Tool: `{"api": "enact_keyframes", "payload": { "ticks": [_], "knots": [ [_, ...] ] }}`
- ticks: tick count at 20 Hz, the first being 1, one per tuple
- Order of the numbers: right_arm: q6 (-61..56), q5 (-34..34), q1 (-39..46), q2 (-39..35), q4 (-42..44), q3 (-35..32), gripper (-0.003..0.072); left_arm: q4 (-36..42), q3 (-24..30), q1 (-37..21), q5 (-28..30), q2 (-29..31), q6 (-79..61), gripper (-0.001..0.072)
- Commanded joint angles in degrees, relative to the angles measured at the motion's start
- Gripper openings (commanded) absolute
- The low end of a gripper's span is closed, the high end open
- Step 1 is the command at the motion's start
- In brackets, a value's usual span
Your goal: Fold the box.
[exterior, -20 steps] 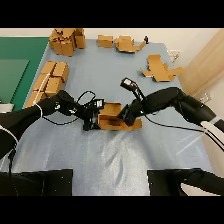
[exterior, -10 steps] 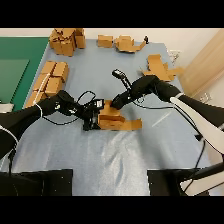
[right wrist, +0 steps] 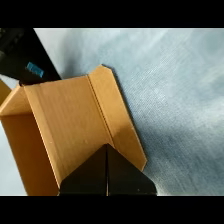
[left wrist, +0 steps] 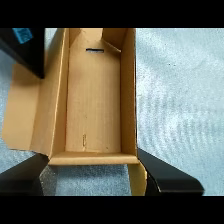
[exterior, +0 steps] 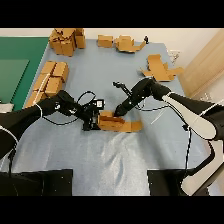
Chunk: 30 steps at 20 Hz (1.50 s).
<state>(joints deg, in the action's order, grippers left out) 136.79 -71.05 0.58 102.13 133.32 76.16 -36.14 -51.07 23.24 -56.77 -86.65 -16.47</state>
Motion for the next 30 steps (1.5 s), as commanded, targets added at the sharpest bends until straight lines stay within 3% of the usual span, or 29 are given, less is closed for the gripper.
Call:
{"api": "enact_keyframes", "payload": {
  "ticks": [1, 5, 10, 13, 17, 19, 21, 22, 26, 30],
  "knots": [
    [1.20, -2.19, 0.17, 0.46, 0.37, 0.72, 0.0004, 0.17, 0.02, -0.02, 0.20, -0.04, 0.07, 0.0347],
    [-0.42, 7.65, 1.51, -5.09, -2.38, 1.49, 0.0004, 0.15, 0.02, -0.04, 0.22, -0.04, 0.07, 0.0347],
    [-1.33, 2.27, 7.58, -16.81, -3.08, -1.40, 0.0003, 0.15, 0.02, -0.04, 0.22, -0.04, 0.07, 0.0347],
    [1.70, 5.42, 10.58, -27.93, -4.98, -13.55, 0.0004, 0.13, 0.02, -0.07, 0.22, -0.04, 0.07, 0.0347],
    [13.88, 19.54, 8.13, -41.59, -8.44, -34.60, 0.0005, 0.13, 0.02, -0.09, 0.26, -0.04, 0.07, 0.0347],
    [20.90, 21.68, 6.21, -42.45, -8.39, -38.93, 0.0006, 0.15, 0.02, -0.07, 0.28, -0.04, 0.07, 0.0347],
    [22.27, 24.17, 4.92, -40.70, -8.55, -39.21, 0.0010, 0.15, 0.02, -0.07, 0.28, -0.04, 0.07, 0.0348],
    [22.93, 25.94, 4.76, -39.30, -8.50, -38.91, 0.0046, 0.15, 0.02, -0.07, 0.28, -0.04, 0.07, 0.0347],
    [23.45, 31.58, 4.76, -33.77, -3.30, -35.87, 0.0005, 0.15, 0.02, -0.07, 0.26, -0.04, 0.09, 0.0347],
    [18.58, 30.86, 4.46, -29.70, -0.96, -32.15, 0.0003, 0.15, 0.02, -0.07, 0.26, -0.04, 0.07, 0.0347]
  ]
}}
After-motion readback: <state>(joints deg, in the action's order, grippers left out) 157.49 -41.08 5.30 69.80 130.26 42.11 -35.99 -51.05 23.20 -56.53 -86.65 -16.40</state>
